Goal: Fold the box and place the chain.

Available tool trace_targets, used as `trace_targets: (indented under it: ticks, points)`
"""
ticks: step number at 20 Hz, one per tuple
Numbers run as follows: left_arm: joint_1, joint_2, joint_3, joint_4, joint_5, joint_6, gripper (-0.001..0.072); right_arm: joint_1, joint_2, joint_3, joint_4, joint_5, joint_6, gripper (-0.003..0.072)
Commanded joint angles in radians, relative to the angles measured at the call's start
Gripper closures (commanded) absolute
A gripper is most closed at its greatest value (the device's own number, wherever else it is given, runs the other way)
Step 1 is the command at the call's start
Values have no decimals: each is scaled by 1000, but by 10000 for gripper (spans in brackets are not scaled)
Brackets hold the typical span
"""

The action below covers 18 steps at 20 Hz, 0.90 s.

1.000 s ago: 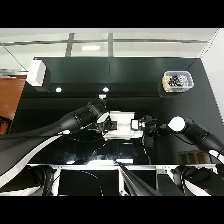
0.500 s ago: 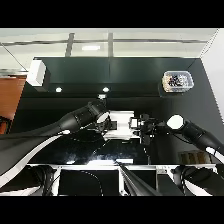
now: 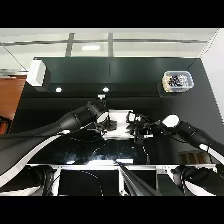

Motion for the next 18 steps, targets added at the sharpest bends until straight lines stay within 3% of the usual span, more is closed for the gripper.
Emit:
trace_targets:
  ticks: [1, 2, 4, 5, 6, 8, 9, 10, 11, 14, 18]
  points:
    - [1, 0, 0, -2, 4, 0, 686, 2, -12, 0, 23, -16, 11, 452]
    - [1, 0, 0, -2, 4, 0, 686, 2, -12, 0, 24, -23, 36, 291]
    - [1, 0, 0, -2, 5, 0, 686, 2, -12, 0, 20, -21, 48, 339]
    - [1, 0, 0, -2, 5, 0, 686, 2, -12, 0, 21, -20, 49, 513]
    - [1, 0, 0, -2, 5, 0, 686, 2, -12, 0, 21, -21, 55, 511]
    - [1, 0, 0, -2, 4, 0, 686, 2, -12, 0, 21, -23, 75, 302]
    - [1, 0, 0, -2, 4, 0, 685, 2, -12, 0, 21, -22, 75, 303]
    - [1, 0, 0, -2, 4, 0, 686, 2, -11, 0, 21, -22, 75, 429]
    - [1, 0, 0, -3, 4, 0, 686, -3, -3, 0, 21, -21, 95, 674]
    - [0, 0, 0, -7, 2, 0, 685, -69, 90, 1, -25, -5, 330, 668]
    - [1, 0, 0, -13, -2, 0, 685, -359, 294, 6, -307, 192, 822, 669]
